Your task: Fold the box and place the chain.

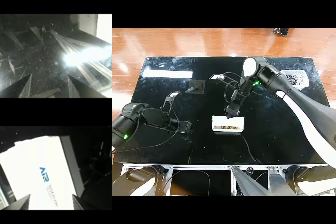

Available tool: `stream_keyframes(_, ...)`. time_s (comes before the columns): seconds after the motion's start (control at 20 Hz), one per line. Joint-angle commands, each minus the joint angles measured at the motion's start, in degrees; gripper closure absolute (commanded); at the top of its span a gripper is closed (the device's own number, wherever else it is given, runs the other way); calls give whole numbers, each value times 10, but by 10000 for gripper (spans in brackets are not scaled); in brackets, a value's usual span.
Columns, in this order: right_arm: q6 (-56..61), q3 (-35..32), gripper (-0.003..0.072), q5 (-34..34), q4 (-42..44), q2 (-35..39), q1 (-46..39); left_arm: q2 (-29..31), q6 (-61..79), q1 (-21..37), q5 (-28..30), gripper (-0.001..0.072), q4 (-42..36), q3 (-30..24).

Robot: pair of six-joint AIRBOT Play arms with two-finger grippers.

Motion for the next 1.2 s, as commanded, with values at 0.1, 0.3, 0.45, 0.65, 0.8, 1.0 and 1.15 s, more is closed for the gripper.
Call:
stream_keyframes(0.1,-8,0,57,2,-35,0,25,0,0,1,-15,160,0,0)
stream_keyframes(0.3,-3,0,56,-1,-86,9,51,0,0,1,-18,160,1,0)
stream_keyframes(0.45,3,-1,56,0,-100,26,59,0,0,1,-18,159,1,0)
stream_keyframes(0.65,5,-8,56,-3,-100,29,62,0,0,1,-27,160,1,0)
stream_keyframes(0.8,8,-28,47,-1,-102,29,67,0,0,1,-28,160,3,0)
stream_keyframes(1.0,20,-40,-31,-10,-126,29,77,0,1,1,-28,160,6,0)
stream_keyframes(1.15,30,-40,37,-16,-142,29,81,0,0,1,-31,160,6,0)
